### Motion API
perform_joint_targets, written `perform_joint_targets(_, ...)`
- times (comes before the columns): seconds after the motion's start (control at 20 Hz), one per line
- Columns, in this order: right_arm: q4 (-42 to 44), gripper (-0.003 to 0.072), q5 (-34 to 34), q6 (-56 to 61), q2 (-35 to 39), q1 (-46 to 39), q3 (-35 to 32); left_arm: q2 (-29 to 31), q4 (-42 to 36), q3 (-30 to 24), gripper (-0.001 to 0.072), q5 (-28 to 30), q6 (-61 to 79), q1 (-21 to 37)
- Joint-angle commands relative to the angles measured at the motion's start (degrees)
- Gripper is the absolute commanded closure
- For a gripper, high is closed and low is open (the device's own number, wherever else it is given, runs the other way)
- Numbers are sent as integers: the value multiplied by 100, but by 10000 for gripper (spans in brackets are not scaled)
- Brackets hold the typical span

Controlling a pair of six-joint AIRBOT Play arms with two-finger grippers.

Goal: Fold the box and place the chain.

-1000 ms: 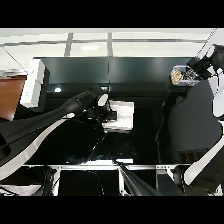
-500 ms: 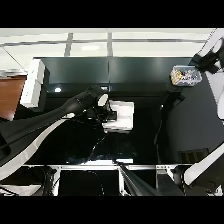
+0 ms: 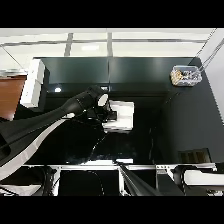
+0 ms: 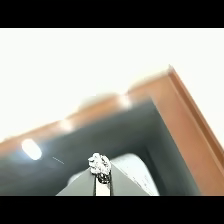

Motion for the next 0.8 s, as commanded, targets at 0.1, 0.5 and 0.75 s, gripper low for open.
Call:
perform_joint_targets(0.1, 1812, 680, -426, -651, 1547, 20, -2, 0, -173, 0, 680, 13, 0, 2)
perform_joint_targets(0.5, 4089, 678, 664, -922, 2472, 20, -2, 0, -166, 0, 680, 31, 0, 2)
perform_joint_targets(0.75, 5073, 675, 1521, -1008, 2474, 20, -125, 0, -162, -2, 680, 26, 2, 7)
